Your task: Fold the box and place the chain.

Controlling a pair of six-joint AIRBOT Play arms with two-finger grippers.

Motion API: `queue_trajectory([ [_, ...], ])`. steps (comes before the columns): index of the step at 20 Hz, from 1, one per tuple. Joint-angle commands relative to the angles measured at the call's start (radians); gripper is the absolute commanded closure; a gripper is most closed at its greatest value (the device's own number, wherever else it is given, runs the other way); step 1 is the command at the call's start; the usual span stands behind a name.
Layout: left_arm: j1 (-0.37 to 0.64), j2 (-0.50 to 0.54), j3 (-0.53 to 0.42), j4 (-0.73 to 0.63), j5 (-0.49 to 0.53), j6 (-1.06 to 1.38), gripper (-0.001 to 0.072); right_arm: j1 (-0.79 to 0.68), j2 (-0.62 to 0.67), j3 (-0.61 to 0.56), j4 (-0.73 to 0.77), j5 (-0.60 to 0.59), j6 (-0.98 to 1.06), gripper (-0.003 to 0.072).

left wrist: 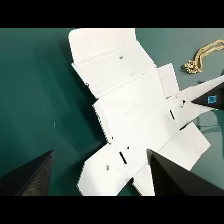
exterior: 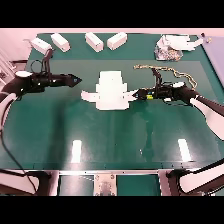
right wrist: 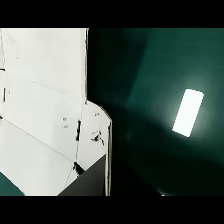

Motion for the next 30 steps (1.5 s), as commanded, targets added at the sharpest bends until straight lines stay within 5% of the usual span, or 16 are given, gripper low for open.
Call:
queue_trajectory([
  [1, 0.0, -0.169, 0.189, 0.071, -0.131, -0.148, 0.0057, 0.0, 0.0, 0.0, -0.001, 0.001, -0.012, 0.0677],
  [5, -0.008, -0.276, 0.347, 0.169, -0.239, -0.262, 0.0057, 0.0, -0.002, 0.0, -0.001, 0.001, -0.012, 0.0677],
  [13, -0.13, -0.361, 0.546, 0.351, -0.241, -0.345, 0.0057, 0.0, -0.002, 0.0, -0.001, 0.001, -0.02, 0.0677],
  [20, -0.201, -0.42, 0.566, 0.346, -0.181, -0.351, 0.0057, 0.0, -0.002, 0.0, -0.001, 0.004, -0.031, 0.0677],
  [30, -0.204, -0.501, 0.566, 0.112, -0.19, -0.246, 0.0057, -0.001, -0.002, 0.0, -0.001, 0.003, -0.038, 0.0677],
])
